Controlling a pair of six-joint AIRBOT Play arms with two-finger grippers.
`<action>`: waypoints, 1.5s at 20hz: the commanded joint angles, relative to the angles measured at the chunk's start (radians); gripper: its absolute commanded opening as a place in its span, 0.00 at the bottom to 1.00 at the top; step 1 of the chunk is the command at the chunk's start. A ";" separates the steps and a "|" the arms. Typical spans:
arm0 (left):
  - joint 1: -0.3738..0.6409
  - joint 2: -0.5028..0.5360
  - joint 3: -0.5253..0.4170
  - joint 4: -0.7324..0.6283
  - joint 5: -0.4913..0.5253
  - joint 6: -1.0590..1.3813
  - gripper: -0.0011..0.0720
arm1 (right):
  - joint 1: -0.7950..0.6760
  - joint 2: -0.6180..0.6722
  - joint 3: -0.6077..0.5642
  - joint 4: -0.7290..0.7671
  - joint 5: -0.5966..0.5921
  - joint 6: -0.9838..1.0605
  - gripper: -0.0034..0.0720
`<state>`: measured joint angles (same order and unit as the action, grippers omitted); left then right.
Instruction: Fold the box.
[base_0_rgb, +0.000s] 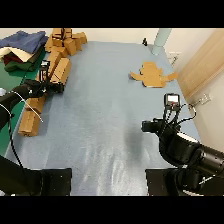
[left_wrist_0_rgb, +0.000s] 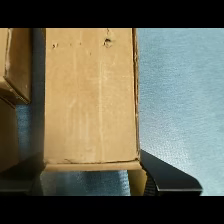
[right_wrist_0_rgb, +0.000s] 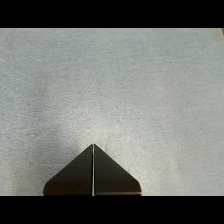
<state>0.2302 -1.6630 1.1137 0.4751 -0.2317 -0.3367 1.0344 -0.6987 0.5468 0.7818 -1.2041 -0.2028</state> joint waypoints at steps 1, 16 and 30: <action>0.001 -0.001 0.001 -0.004 -0.012 0.003 0.73 | 0.000 0.000 0.000 0.001 0.000 0.000 0.05; 0.012 0.010 0.008 0.206 -0.105 -0.186 0.75 | 0.000 0.000 0.000 0.001 0.000 0.000 0.05; 0.046 0.026 0.096 0.502 -0.349 -0.428 0.98 | 0.000 0.000 0.000 0.013 0.000 0.000 0.05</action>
<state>0.2577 -1.6455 1.1805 0.8242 -0.4553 -0.6369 1.0344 -0.6987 0.5468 0.7876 -1.2041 -0.2028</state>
